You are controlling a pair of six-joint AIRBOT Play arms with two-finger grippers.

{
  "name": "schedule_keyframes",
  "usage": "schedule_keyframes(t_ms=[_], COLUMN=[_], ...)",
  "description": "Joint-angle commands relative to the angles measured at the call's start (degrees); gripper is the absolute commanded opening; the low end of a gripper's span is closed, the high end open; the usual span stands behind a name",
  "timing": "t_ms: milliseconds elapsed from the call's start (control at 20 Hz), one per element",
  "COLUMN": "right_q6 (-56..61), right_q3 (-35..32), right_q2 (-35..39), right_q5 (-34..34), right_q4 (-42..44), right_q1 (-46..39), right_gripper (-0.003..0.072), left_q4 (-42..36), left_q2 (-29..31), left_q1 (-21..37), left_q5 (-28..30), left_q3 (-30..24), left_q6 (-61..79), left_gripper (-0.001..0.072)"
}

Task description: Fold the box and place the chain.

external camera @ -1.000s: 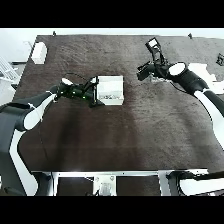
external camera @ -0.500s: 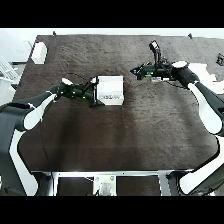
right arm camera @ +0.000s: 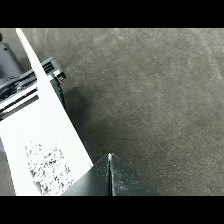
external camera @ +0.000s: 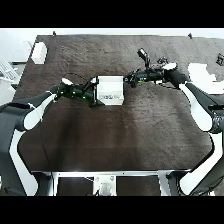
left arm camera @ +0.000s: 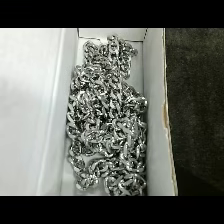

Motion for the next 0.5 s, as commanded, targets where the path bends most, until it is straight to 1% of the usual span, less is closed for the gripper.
schedule_keyframes(t_ms=[0, 200, 250, 350, 400, 450], right_q6=[-0.02, 0.28, 1.01, 1.38, 1.38, 1.36], right_q3=[0.81, 4.42, 4.98, 5.27, 5.27, 5.27], right_q2=[-0.17, -0.17, -0.17, -0.17, -0.17, -0.17], right_q5=[5.7, 14.34, 15.43, 15.43, 15.45, 15.45], right_q4=[-3.3, -3.28, -3.5, -6.32, -8.31, -9.92], right_q1=[1.66, 2.01, 2.34, 3.3, 3.96, 4.63], right_gripper=[0.0009, 0.001, 0.001, 0.0018, 0.0086, 0.013], left_q4=[0.0, 0.0, 0.0, 0.0, 0.0, 0.0], left_q2=[0.0, 0.0, 0.0, 0.0, 0.0, 0.0], left_q1=[0.04, 0.04, 0.04, 0.04, 0.04, 0.04], left_q5=[0.15, 0.17, 0.2, 0.22, 0.22, 0.22], left_q3=[0.0, 0.0, 0.0, 0.0, 0.0, 0.0], left_q6=[0.02, 0.02, 0.02, 0.02, 0.02, 0.02], left_gripper=[0.0407, 0.0407, 0.0407, 0.0407, 0.0407, 0.0407])
